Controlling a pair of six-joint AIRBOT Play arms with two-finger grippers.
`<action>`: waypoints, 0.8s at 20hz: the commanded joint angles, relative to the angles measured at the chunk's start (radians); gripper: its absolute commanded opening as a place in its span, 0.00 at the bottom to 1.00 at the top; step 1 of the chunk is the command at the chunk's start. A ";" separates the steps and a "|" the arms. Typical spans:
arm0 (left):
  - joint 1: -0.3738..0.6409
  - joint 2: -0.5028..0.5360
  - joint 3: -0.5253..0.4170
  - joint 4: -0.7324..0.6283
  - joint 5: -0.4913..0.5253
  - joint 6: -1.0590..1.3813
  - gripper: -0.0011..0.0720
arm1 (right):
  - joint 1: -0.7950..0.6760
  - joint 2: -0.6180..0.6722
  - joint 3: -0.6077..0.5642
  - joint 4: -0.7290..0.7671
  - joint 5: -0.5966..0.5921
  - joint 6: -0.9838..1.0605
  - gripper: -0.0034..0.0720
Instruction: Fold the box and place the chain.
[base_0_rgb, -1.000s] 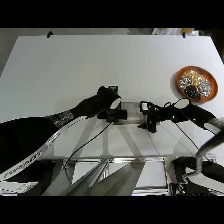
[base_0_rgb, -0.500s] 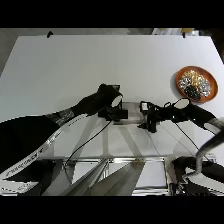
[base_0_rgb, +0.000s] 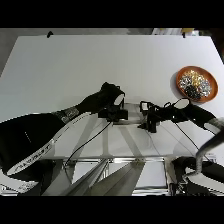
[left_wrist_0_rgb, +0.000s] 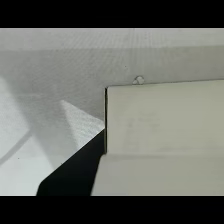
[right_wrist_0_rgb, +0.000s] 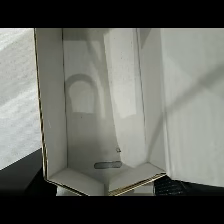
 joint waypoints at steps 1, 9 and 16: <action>-0.001 -0.010 0.000 -0.009 -0.010 -0.008 0.02 | 0.000 0.000 0.001 0.000 -0.002 -0.003 0.58; 0.018 0.024 0.000 -0.034 -0.016 -0.005 0.49 | 0.000 0.000 0.001 0.000 -0.002 -0.003 0.58; 0.097 0.179 -0.001 -0.081 -0.063 0.185 0.49 | 0.000 0.000 0.001 0.000 -0.002 -0.003 0.58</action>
